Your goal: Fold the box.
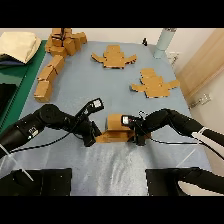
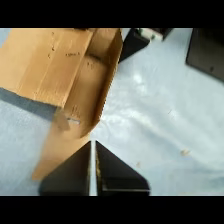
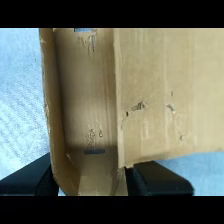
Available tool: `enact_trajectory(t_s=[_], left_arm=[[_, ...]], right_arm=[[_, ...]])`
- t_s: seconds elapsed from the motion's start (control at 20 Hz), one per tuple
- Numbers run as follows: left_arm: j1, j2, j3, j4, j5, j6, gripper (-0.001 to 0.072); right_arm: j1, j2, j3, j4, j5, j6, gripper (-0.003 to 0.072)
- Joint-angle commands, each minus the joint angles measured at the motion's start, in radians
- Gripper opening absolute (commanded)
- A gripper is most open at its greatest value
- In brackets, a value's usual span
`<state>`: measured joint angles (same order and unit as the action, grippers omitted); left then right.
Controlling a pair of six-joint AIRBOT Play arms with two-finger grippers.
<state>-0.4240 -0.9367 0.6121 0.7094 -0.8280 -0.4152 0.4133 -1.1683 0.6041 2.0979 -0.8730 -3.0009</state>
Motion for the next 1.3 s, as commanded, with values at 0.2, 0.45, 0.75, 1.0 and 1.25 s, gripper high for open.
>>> enact_trajectory(t_s=[0.2,0.45,0.75,1.0,1.25], left_arm=[[0.000,-0.047,-0.150,-0.192,0.183,0.542,0.0671],[-0.015,-0.085,-0.129,-0.243,0.245,0.562,0.0669],[-0.050,-0.137,-0.100,-0.252,0.249,0.557,0.0328],[-0.050,-0.148,-0.097,-0.276,0.255,0.557,0.0167],[-0.056,-0.148,-0.096,-0.326,0.288,0.558,0.0166]], right_arm=[[-0.001,0.000,0.001,0.000,0.000,0.000,0.0455],[-0.001,0.000,0.001,0.000,0.000,0.000,0.0455],[-0.001,0.000,0.001,0.000,0.000,0.000,0.0455],[-0.001,0.000,0.001,0.000,0.000,0.000,0.0455],[-0.001,0.000,0.001,0.000,0.000,0.000,0.0454]])
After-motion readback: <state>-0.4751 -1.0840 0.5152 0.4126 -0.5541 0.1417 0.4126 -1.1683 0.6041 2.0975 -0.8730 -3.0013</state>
